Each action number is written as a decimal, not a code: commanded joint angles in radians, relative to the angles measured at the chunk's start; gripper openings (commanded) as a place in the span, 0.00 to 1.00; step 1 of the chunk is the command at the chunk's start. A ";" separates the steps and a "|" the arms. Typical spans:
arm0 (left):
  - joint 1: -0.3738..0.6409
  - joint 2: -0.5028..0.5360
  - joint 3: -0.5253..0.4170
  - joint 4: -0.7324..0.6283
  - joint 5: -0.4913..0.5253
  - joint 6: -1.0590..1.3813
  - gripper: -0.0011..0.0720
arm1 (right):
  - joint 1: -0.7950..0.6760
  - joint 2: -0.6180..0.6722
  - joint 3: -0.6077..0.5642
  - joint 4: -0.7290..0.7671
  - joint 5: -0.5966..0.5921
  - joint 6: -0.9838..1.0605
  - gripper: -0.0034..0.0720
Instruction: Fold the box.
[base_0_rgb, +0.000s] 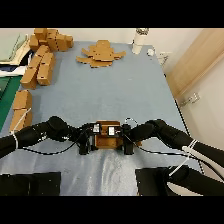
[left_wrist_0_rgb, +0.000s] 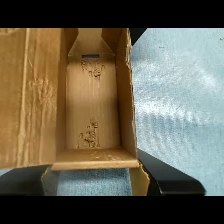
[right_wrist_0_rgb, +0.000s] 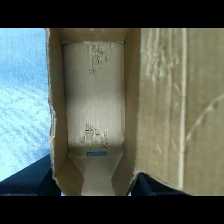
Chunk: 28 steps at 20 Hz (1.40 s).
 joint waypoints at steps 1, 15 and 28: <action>0.000 0.000 0.001 0.000 -0.001 0.000 0.72 | 0.000 0.001 0.000 0.000 0.001 -0.001 0.73; 0.000 0.000 0.001 0.000 -0.001 0.000 0.72 | -0.001 0.121 0.001 -0.063 -0.078 0.084 1.00; 0.000 0.000 0.001 0.000 -0.002 0.000 0.72 | 0.008 0.414 -0.001 0.173 -0.449 0.430 0.99</action>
